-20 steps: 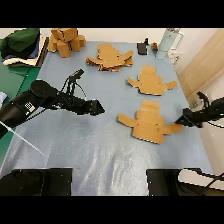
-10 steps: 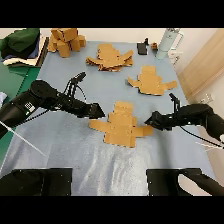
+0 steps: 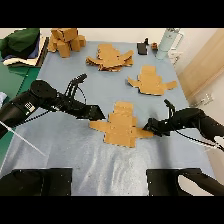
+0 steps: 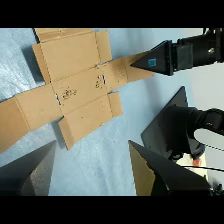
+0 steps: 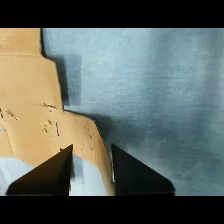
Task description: Fold the box.
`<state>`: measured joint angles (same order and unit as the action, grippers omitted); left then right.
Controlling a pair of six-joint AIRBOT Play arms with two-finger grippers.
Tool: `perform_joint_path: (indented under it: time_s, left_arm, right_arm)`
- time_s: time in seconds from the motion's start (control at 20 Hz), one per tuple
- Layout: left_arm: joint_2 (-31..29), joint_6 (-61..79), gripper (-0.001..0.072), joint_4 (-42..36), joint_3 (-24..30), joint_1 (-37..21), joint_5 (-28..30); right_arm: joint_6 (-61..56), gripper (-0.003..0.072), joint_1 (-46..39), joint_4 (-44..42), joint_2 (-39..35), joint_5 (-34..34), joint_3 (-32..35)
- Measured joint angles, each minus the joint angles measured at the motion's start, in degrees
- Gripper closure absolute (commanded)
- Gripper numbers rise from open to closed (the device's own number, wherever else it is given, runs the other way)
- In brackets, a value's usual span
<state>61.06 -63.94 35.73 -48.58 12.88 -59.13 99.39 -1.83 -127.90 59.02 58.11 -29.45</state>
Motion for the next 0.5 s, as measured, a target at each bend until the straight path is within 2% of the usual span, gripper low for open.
perform_joint_path:
  time_s: [0.05,0.25,0.3,0.35,0.5]
  left_arm:
    - [0.0,0.0,0.0023,0.0,0.0,0.0,0.0]
    - [0.0,0.0,0.0023,-0.5,0.0,0.0,0.0]
    - [0.0,0.0,0.0024,-1.0,0.0,0.0,0.0]
    - [0.0,0.0,0.0024,-1.6,0.0,0.0,0.2]
    - [0.0,0.7,0.0024,-2.6,0.0,0.0,0.3]
  right_arm:
    - [0.5,0.0454,0.2,-0.5,0.7,0.5,0.1]
    - [5.6,0.0459,1.0,-5.4,3.4,1.5,0.2]
    - [6.8,0.0541,1.2,-6.1,4.1,1.8,0.2]
    - [8.0,0.0682,1.3,-6.6,4.5,1.8,0.2]
    - [12.3,0.0684,1.5,-8.3,5.1,1.8,0.2]
